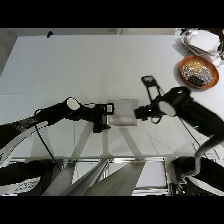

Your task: Fold the box and place the chain.

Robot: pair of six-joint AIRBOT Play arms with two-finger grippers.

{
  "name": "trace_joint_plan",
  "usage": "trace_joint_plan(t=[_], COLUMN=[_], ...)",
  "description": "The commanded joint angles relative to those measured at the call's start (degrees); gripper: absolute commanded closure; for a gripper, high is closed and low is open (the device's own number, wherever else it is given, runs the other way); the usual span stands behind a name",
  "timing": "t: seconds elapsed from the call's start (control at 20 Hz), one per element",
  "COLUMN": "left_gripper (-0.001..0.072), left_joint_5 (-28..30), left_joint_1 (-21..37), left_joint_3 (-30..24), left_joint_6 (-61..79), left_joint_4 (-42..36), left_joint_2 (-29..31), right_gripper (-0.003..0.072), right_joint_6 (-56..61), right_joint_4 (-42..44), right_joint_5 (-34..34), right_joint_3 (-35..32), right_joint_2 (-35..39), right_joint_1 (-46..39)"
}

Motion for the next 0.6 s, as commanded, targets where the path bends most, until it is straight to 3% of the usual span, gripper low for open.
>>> trace_joint_plan(t=[0.0, 0.15, 0.3, 0.55], left_gripper=[0.0434, 0.0434, 0.0434, 0.0434], left_joint_5=[0.02, 0.02, 0.00, 0.02], left_joint_1=[-0.02, -0.02, -0.02, -0.02], left_joint_3=[-0.02, -0.02, -0.02, -0.02], left_joint_6=[0.02, 0.02, 0.00, 0.00], left_joint_4=[0.02, 0.02, 0.00, 0.02], left_joint_2=[0.00, 0.02, 0.02, 0.02], right_gripper=[0.0323, 0.0329, 0.0330, 0.0330], right_joint_6=[-12.63, -21.70, -32.68, -39.41], right_joint_4=[-0.92, 0.57, 10.97, 15.63], right_joint_5=[2.29, -2.38, -6.73, -11.08], right_joint_3=[3.74, 7.78, 12.09, 23.21], right_joint_2=[6.67, 5.57, 1.25, -16.81], right_joint_1=[-10.93, -25.92, -39.91, -52.76])
